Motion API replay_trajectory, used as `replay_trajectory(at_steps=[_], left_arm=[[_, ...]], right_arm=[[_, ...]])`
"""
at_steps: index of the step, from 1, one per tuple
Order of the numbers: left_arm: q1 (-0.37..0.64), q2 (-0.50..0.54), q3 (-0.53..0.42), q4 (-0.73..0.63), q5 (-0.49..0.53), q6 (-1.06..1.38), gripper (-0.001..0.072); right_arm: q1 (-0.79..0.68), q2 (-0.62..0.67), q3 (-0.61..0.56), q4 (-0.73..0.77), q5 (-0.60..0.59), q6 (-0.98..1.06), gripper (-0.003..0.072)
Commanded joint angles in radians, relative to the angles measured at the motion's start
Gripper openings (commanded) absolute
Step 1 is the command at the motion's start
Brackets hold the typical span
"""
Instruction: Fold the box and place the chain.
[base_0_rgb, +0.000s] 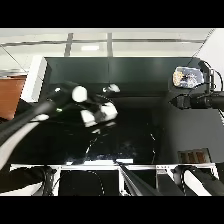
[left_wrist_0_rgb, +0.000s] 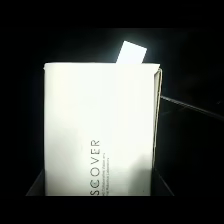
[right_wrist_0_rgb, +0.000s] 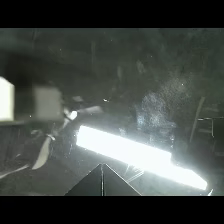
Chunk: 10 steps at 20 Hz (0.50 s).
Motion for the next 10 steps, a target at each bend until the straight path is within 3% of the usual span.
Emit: replay_trajectory(at_steps=[1,5,8,10], left_arm=[[0.246,0.162,-0.087,0.116,-0.17,-0.256,0.0258],[0.657,0.326,-0.245,0.115,-0.219,-0.259,0.0258],[0.959,0.338,-0.294,0.115,-0.254,-0.261,0.0258],[1.115,0.338,-0.296,0.114,-0.226,-0.247,0.0281]], right_arm=[[0.0,0.0,0.0,0.0,0.001,0.0,0.0014],[0.0,0.0,0.0,0.0,0.001,0.0,0.0014],[0.0,0.0,-0.001,0.0,0.0,0.0,0.0014],[0.0,0.0,-0.002,0.0,0.0,0.001,0.0014]])
